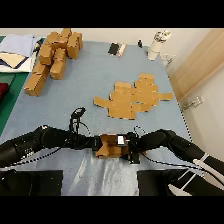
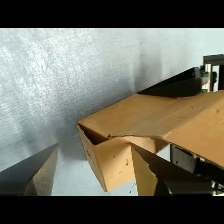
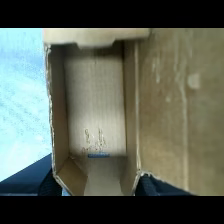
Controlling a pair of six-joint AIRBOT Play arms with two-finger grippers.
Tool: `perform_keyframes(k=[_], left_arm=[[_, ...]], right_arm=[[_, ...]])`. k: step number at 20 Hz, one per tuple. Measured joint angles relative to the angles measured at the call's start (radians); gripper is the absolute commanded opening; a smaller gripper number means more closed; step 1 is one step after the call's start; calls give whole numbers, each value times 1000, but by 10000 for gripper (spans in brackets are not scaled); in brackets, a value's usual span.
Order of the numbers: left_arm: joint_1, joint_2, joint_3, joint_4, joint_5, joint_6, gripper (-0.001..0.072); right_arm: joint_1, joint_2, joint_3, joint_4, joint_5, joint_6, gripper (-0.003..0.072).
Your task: Fold the box.
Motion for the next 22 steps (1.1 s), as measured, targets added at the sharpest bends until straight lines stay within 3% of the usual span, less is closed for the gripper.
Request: perform_keyframes(k=[4,9,22], left_arm=[[-14,-21,19,11,-44,-18,622],[-80,-73,93,117,-81,-164,622],[-304,-327,399,563,-340,-686,582]], right_arm=[[0,0,0,0,0,0,502],[0,0,0,0,0,0,502],[0,0,0,0,0,0,502]])
